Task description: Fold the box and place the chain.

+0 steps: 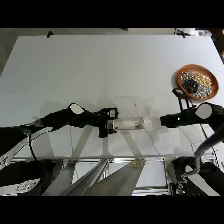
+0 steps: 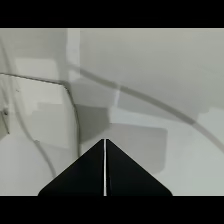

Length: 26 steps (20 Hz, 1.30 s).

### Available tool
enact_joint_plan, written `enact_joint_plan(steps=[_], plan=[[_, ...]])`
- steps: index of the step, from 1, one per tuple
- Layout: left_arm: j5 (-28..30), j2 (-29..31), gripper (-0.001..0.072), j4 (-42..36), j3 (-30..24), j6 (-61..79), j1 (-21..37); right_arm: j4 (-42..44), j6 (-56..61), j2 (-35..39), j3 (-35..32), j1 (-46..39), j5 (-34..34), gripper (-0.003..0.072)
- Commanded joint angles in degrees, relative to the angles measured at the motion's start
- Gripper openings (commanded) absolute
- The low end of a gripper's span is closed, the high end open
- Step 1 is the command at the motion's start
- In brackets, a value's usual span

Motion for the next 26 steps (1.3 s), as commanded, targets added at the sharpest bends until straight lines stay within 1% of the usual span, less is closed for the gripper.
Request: enact_joint_plan(steps=[1, 6, 9, 12, 14, 15, 16, 17, 18, 19, 21, 22, 25, 26], plan=[[0.0, 0.04, 0.0346, 0.0, 0.0, 0.0, 0.02, 4.59, -1.6, -4.09, -0.04, 3.39, -3.5, 0.0014], [0.0, 0.04, 0.0346, 0.0, 0.0, 0.0, 0.02, 7.04, -2.71, -7.26, -0.04, 5.14, -5.84, 0.0014], [-0.02, 0.04, 0.0346, 0.0, 0.0, 0.0, 0.02, 10.45, -4.92, -7.19, 0.0, 5.57, -5.18, 0.0012], [-0.02, 0.04, 0.0346, 0.0, 0.0, 0.0, 0.02, 16.2, -7.74, -4.57, 0.13, 5.57, -5.16, 0.0019], [-0.02, 0.04, 0.0346, 0.0, 0.02, 0.0, 0.02, 16.76, -7.74, -1.75, 1.33, 5.57, -4.48, 0.0019], [-0.02, 0.04, 0.0346, 0.0, 0.0, 0.0, 0.02, 16.76, -7.74, -0.55, 2.08, 5.55, -3.76, 0.0031], [0.0, 0.04, 0.0346, 0.0, 0.0, 0.0, 0.02, 16.79, -7.74, 0.33, 2.8, 5.55, -2.93, 0.009], [-0.02, 0.04, 0.0346, 0.0, 0.0, 0.0, 0.02, 16.81, -7.72, 0.83, 3.41, 5.57, -1.77, 0.013], [0.0, 0.04, 0.0346, -0.02, 0.02, 0.0, 0.02, 17.27, -7.72, 0.9, 3.5, 5.57, -0.87, 0.0135], [0.0, 0.04, 0.0346, 0.0, 0.0, 0.0, 0.02, 17.38, -7.69, 0.83, 3.48, 5.57, 0.26, 0.0181], [0.0, 0.04, 0.0346, -0.02, 0.0, -0.02, 0.02, 17.38, -7.67, 0.83, 3.48, 5.57, 2.36, 0.0298], [0.0, 0.04, 0.0346, 0.0, 0.0, 0.0, 0.02, 17.35, -7.69, 0.76, 3.48, 5.57, 2.82, 0.0325], [0.0, 0.04, 0.0346, 0.0, 0.0, 0.0, 0.02, 17.11, -7.69, 0.5, 3.45, 5.57, 4.04, 0.0334], [0.0, 0.04, 0.0346, 0.0, 0.0, 0.0, 0.02, 16.81, -7.69, 0.39, 3.45, 5.6, 4.79, 0.0386]])
